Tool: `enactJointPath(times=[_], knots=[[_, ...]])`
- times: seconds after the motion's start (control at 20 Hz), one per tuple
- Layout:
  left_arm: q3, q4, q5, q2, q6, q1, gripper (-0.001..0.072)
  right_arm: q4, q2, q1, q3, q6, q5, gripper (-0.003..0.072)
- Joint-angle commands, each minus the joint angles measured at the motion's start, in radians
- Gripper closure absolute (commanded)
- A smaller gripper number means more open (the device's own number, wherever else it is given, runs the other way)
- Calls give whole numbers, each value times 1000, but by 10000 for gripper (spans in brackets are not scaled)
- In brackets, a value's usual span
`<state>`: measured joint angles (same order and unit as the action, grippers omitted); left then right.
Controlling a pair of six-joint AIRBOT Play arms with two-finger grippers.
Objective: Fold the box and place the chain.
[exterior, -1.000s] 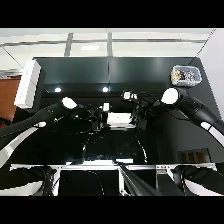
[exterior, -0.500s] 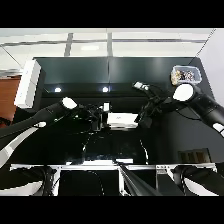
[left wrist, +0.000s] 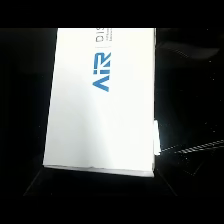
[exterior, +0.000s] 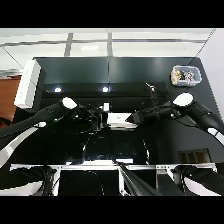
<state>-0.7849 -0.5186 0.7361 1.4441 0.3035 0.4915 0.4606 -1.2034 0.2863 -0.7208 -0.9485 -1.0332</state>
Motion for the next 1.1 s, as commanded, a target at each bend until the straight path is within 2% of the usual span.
enactJointPath(times=[0.0,0.2,0.45,0.6,0.75,0.8,0.85,0.9,1.05], knots=[[0,0,0,1,0,1,208,-23,-69,11,14,-10,74,678],[0,0,0,1,0,1,208,34,-140,12,15,-32,72,678],[0,4,0,1,0,1,207,20,-141,8,14,-31,37,678],[0,5,1,1,0,1,207,24,-113,-27,-36,-12,-132,678],[-7,3,0,-5,0,-2,206,54,-16,-134,-114,-14,-309,678],[-11,-2,1,-18,-1,-2,190,61,28,-182,-127,-14,-352,678],[-13,-17,1,-38,-1,-2,109,75,81,-240,-131,-17,-389,678],[-13,-43,0,-66,-20,-2,-5,104,132,-296,-131,-19,-421,678],[-33,-225,27,-157,-260,5,-4,235,268,-443,-130,-82,-483,678]])
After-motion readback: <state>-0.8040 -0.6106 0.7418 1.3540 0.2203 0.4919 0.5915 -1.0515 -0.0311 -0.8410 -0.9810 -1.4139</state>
